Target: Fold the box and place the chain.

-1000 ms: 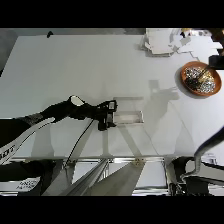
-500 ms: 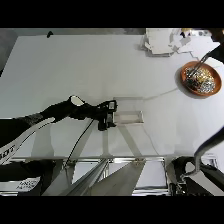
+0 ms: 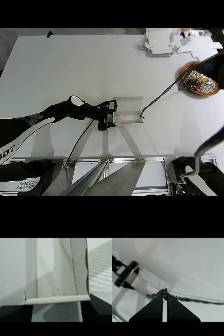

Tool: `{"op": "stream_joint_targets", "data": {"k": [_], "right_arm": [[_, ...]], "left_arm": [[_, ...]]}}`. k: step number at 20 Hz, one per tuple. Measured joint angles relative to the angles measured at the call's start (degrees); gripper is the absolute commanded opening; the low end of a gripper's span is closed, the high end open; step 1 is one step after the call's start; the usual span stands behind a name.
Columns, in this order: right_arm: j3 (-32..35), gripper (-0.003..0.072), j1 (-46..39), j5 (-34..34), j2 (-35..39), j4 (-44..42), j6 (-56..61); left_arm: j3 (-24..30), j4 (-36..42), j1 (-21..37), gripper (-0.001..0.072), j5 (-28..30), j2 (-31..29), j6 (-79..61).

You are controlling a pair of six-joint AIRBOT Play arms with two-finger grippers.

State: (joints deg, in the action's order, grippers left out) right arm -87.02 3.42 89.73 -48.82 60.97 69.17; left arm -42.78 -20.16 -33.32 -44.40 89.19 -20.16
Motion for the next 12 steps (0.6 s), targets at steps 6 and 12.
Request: {"op": "stream_joint_targets", "data": {"k": [6,12], "right_arm": [[1.5,0.0016,13.4,-5.5,1.0,-1.8,1.3],[3.2,0.0017,20.7,-11.0,0.0,1.2,2.4]], "left_arm": [[0.0,0.0,0.0,0.015,0.0,0.0,0.0],[0.0,0.0,0.0,0.015,0.0,0.0,0.0]]}}
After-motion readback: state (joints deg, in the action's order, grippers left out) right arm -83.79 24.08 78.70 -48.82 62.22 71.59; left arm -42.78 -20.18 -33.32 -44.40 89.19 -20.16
